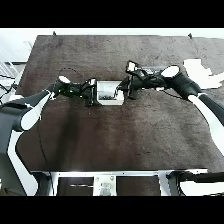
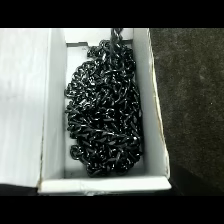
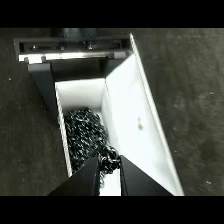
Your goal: Fold the box and place the chain.
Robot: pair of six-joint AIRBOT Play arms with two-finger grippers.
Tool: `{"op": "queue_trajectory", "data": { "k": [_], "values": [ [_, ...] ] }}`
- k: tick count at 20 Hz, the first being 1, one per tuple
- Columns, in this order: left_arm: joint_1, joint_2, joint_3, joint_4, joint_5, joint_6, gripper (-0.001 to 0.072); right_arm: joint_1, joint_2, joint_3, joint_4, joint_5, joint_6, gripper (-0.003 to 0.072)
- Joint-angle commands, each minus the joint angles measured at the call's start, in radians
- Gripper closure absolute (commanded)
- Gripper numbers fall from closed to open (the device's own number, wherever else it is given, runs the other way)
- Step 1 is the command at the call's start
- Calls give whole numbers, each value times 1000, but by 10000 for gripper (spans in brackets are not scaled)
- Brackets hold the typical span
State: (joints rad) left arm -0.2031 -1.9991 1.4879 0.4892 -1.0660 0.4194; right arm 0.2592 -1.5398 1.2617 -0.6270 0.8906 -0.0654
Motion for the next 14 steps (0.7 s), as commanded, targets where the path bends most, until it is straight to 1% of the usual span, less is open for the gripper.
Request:
{"op": "queue_trajectory", "data": {
  "k": [1, 2, 3, 4, 5, 7, 10, 11, 12, 13, 14],
  "values": [
    [0, 0, 0, 0, 0, 0, 86, 42, -56, 2, 18, -100, 21, 604],
    [0, 0, 0, 0, 0, 0, 87, 42, -72, 2, 18, -131, 20, 432],
    [0, 0, 0, 0, 0, 0, 86, 42, -77, 2, 17, -151, 20, 319],
    [0, 0, 0, 0, 0, 0, 86, 40, -75, 3, 18, -159, 20, 317],
    [0, 0, 0, 0, 0, 0, 87, 40, -69, 6, 18, -156, 23, 300],
    [0, 0, 0, 0, 0, 0, 86, 40, -24, 6, 18, -138, 48, 226],
    [0, 0, 0, 0, 0, 0, 86, 34, 97, 8, 18, -149, 89, 225],
    [0, 0, 0, 0, 0, 0, 86, 27, 126, 15, 18, -190, 100, 232],
    [0, 0, 0, 0, 0, 0, 86, 15, 132, 33, 19, -220, 119, 273],
    [0, 0, 0, 0, 0, 0, 86, -3, 122, 60, 18, -222, 135, 292],
    [0, 0, 0, 0, 0, 0, 86, -18, 103, 86, 18, -217, 157, 381]
  ]
}}
